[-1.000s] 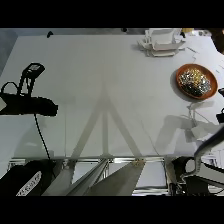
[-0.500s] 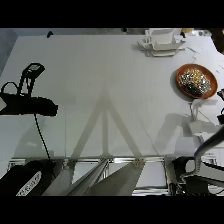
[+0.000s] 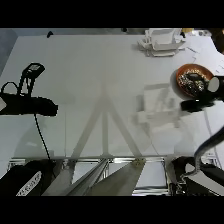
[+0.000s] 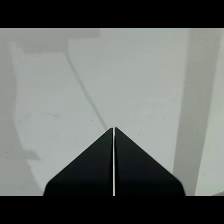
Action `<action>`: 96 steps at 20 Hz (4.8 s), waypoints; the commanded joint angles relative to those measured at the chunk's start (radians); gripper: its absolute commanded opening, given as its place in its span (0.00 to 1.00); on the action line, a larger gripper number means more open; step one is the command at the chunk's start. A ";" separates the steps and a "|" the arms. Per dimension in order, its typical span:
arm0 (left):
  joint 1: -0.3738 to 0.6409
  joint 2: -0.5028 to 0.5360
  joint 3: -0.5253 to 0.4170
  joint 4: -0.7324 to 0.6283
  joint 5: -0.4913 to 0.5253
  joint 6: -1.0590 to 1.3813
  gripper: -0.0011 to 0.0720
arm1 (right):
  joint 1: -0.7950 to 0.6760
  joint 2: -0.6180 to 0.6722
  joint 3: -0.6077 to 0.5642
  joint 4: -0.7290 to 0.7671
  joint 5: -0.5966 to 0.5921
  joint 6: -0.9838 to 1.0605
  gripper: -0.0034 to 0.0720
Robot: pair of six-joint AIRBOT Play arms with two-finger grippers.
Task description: Fold the box and place the chain.
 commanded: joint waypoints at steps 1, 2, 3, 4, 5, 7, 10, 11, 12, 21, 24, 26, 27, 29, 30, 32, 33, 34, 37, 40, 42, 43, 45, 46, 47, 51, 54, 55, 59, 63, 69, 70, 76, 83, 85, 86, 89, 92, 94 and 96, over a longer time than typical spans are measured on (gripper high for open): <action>0.001 0.001 -0.001 0.000 0.000 0.000 0.03 | 0.142 0.023 -0.009 0.283 -0.045 -0.061 0.07; 0.001 0.001 -0.001 0.000 0.000 0.000 0.03 | 0.186 0.023 -0.024 0.302 -0.087 -0.055 0.07; 0.001 0.001 -0.001 0.000 0.001 0.000 0.03 | 0.224 0.023 -0.042 0.332 -0.126 -0.053 0.07; 0.001 0.000 -0.001 -0.003 0.011 0.000 0.03 | 0.263 0.024 -0.066 0.370 -0.172 -0.053 0.07; 0.001 0.001 -0.001 -0.003 0.031 0.000 0.03 | 0.298 0.024 -0.085 0.394 -0.215 -0.048 0.07; 0.001 0.000 -0.001 -0.033 0.053 -0.020 0.03 | 0.362 0.024 -0.116 0.397 -0.294 0.001 0.07; 0.001 0.000 -0.002 -0.043 0.061 -0.013 0.05 | 0.419 0.027 -0.136 0.392 -0.354 0.056 0.07; 0.001 -0.001 -0.002 -0.038 0.062 -0.009 0.09 | 0.433 0.036 -0.144 0.392 -0.370 0.065 0.07; 0.001 -0.003 -0.002 -0.037 0.065 -0.006 0.15 | 0.444 0.049 -0.154 0.390 -0.385 0.080 0.07; -0.003 -0.264 -0.002 -0.554 0.099 0.516 0.75 | 0.460 0.288 -0.261 0.394 -0.380 0.124 0.07; -0.003 -0.423 0.032 -0.724 0.114 0.714 0.75 | 0.460 0.288 -0.261 0.395 -0.352 0.123 0.07; -0.003 -0.558 0.134 -0.726 0.003 0.727 0.75 | 0.460 0.288 -0.261 0.395 -0.338 0.123 0.07; -0.003 -0.625 0.196 -0.726 -0.040 0.732 0.75 | 0.460 0.288 -0.261 0.395 -0.335 0.123 0.07; -0.003 -0.737 0.304 -0.725 -0.074 0.742 0.79 | 0.460 0.288 -0.261 0.395 -0.332 0.123 0.07; -0.003 -0.777 0.341 -0.726 -0.084 0.773 0.80 | 0.460 0.288 -0.261 0.395 -0.331 0.123 0.07; -0.003 -0.830 0.393 -0.729 -0.101 0.831 0.80 | 0.460 0.288 -0.261 0.395 -0.320 0.123 0.07; -0.003 -0.846 0.407 -0.731 -0.096 0.854 0.80 | 0.460 0.288 -0.261 0.396 -0.316 0.123 0.07; -0.003 -0.858 0.412 -0.733 -0.080 0.877 0.80 | 0.460 0.288 -0.261 0.403 -0.314 0.122 0.07; -0.003 -0.894 0.413 -0.735 -0.054 0.913 0.80 | 0.460 0.288 -0.261 0.441 -0.316 0.080 0.07; -0.003 -0.954 0.413 -0.793 -0.099 0.972 0.79 | 0.460 0.288 -0.261 0.447 -0.315 0.066 0.07; -0.016 -0.987 0.413 -0.880 -0.132 1.031 0.79 | 0.460 0.288 -0.261 0.447 -0.315 0.066 0.07; -0.028 -0.995 0.413 -0.911 -0.135 1.059 0.78 | 0.460 0.288 -0.261 0.447 -0.315 0.066 0.07; -0.063 -0.998 0.417 -0.927 -0.130 1.094 0.77 | 0.460 0.288 -0.261 0.447 -0.314 0.066 0.07; -0.078 -0.998 0.420 -0.918 -0.132 1.102 0.72 | 0.460 0.288 -0.261 0.447 -0.314 0.066 0.07; -0.089 -0.998 0.421 -0.900 -0.132 1.108 0.64 | 0.460 0.288 -0.261 0.447 -0.314 0.066 0.07; -0.096 -0.996 0.421 -0.813 -0.138 1.109 0.15 | 0.460 0.288 -0.261 0.447 -0.300 0.066 0.07; -0.096 -0.993 0.424 -0.811 -0.118 1.186 0.02 | 0.460 0.288 -0.261 0.447 -0.299 0.066 0.07; -0.097 -0.989 0.425 -0.811 -0.108 1.229 0.02 | 0.460 0.288 -0.261 0.447 -0.299 0.067 0.07; -0.097 -0.942 0.425 -0.811 -0.081 1.420 0.02 | 0.460 0.294 -0.259 0.481 -0.313 0.071 0.21; -0.109 -0.877 0.425 -0.811 -0.047 1.471 0.02 | 0.459 0.327 -0.207 0.491 -0.312 0.070 0.46; -0.183 -0.849 0.425 -0.700 0.012 1.473 0.02 | 0.460 0.436 -0.127 0.346 -0.282 0.070 0.46; -0.195 -0.849 0.425 -0.694 0.034 1.473 0.02 | 0.459 0.444 -0.127 0.326 -0.273 0.070 0.46; -0.228 -0.855 0.425 -0.715 0.148 1.474 0.02 | 0.460 0.444 -0.127 0.311 -0.237 0.071 0.45; -0.229 -0.879 0.424 -0.710 0.177 1.474 0.02 | 0.460 0.444 -0.127 0.311 -0.243 0.070 0.45; -0.229 -0.899 0.424 -0.711 0.178 1.474 0.02 | 0.460 0.444 -0.128 0.311 -0.244 0.070 0.45; -0.229 -0.903 0.424 -0.709 0.184 1.474 0.02 | 0.460 0.444 -0.128 0.310 -0.244 0.070 0.45; -0.240 -0.905 0.424 -0.678 0.217 1.474 0.02 | 0.460 0.444 -0.128 0.303 -0.264 0.066 0.45; -0.261 -0.913 0.424 -0.677 0.217 1.474 0.02 | 0.460 0.444 -0.128 0.300 -0.287 0.017 0.45; -0.278 -0.922 0.424 -0.676 0.222 1.474 0.02 | 0.460 0.444 -0.128 0.300 -0.286 0.018 0.45; -0.284 -0.927 0.424 -0.678 0.230 1.474 0.02 | 0.460 0.444 -0.129 0.300 -0.285 0.018 0.45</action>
